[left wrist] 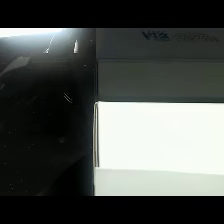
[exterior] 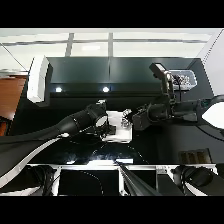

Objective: Fold the box and place the chain.

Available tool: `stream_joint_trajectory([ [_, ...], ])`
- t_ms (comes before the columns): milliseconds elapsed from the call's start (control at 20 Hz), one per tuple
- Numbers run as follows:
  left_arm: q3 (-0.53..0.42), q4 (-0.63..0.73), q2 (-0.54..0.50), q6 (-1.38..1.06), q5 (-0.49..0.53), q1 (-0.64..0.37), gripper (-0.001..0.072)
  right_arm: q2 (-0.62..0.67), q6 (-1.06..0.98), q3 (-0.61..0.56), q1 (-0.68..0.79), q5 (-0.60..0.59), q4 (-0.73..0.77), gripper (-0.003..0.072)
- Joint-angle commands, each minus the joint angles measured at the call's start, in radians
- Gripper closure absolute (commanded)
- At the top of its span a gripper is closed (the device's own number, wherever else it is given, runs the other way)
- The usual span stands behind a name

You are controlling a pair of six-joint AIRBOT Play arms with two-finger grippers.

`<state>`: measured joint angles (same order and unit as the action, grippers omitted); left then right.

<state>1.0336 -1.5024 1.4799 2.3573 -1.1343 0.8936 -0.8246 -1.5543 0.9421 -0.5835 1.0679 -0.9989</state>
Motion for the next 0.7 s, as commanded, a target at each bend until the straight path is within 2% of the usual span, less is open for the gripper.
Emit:
stream_joint_trajectory([
  [0,0.0,0.0,0.0,0.0,0.0,-0.001,0.0681,-0.016,-0.014,-0.007,-0.005,-0.017,0.002,0.0646],
  [150,0.0,0.0,0.0,0.0,0.0,-0.001,0.0681,-0.054,-0.029,-0.02,-0.005,-0.014,0.001,0.0646],
  [400,0.0,0.001,0.0,0.0,0.0,-0.001,0.0681,-0.077,-0.029,-0.108,-0.005,-0.024,-0.006,0.0643],
  [450,0.0,0.0,0.0,0.0,0.0,-0.001,0.0681,-0.077,-0.029,-0.128,-0.005,-0.034,-0.003,0.0479],
  [500,0.0,0.0,0.0,0.0,0.0,-0.001,0.0681,-0.077,-0.03,-0.143,-0.005,-0.037,-0.004,0.0235],
  [550,0.0,0.0,0.0,0.0,0.0,-0.001,0.0682,-0.077,-0.028,-0.145,-0.005,-0.028,-0.017,0.0178],
  [650,0.0,0.0,0.0,0.0,0.0,-0.001,0.0681,-0.072,-0.027,-0.122,0.023,0.034,-0.076,0.0178],
])
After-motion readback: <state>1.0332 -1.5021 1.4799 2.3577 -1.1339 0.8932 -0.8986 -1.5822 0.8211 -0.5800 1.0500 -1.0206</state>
